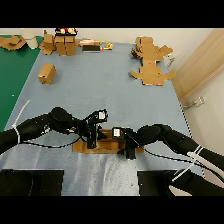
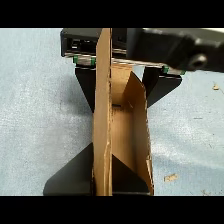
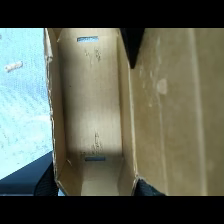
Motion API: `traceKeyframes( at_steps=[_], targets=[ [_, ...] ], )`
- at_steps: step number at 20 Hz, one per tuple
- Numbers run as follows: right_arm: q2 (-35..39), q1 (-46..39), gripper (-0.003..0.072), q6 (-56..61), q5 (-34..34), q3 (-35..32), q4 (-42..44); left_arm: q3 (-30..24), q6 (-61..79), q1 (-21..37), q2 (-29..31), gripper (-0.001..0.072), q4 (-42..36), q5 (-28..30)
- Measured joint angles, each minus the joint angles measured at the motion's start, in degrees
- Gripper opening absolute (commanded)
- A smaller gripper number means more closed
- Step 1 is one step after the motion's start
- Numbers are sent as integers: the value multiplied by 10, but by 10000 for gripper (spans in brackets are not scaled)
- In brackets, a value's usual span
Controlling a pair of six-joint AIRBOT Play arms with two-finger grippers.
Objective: Fold the box.
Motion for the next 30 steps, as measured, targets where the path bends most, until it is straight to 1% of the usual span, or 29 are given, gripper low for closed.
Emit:
traceKeyframes(
  at_steps=[7,8,9,10,14,15,16,19,22,23,24,25,27,28,30],
  targets=[
    [0,0,501,0,0,0,0,0,0,0,0,15,-4,1],
    [0,0,501,0,0,0,0,0,0,1,0,86,-5,1],
    [0,0,501,0,0,0,0,0,0,1,0,382,-5,4],
    [0,0,501,0,0,0,0,0,0,1,-1,500,1,8],
    [0,0,501,0,-1,0,0,0,-7,1,2,501,-4,16],
    [0,0,502,0,-1,0,0,0,-8,3,4,554,-4,16],
    [1,0,502,0,-1,0,0,0,-14,6,9,655,-1,16],
    [3,0,502,0,-1,0,0,0,-71,28,36,653,32,11],
    [5,0,501,0,-2,0,-1,0,-183,62,83,650,124,-31],
    [6,0,501,0,-2,0,-1,0,-232,72,101,516,165,-53],
    [6,0,502,0,-2,0,-1,0,-281,80,118,75,203,-75],
    [6,0,501,0,-2,0,-1,0,-332,86,135,11,240,-101],
    [7,0,501,0,-2,0,-1,0,-449,92,165,11,297,-166],
    [7,0,502,0,-2,0,-1,-2,-508,93,174,11,311,-197],
    [7,0,501,0,-2,0,-1,-13,-614,88,186,11,305,-237]
  ],
)
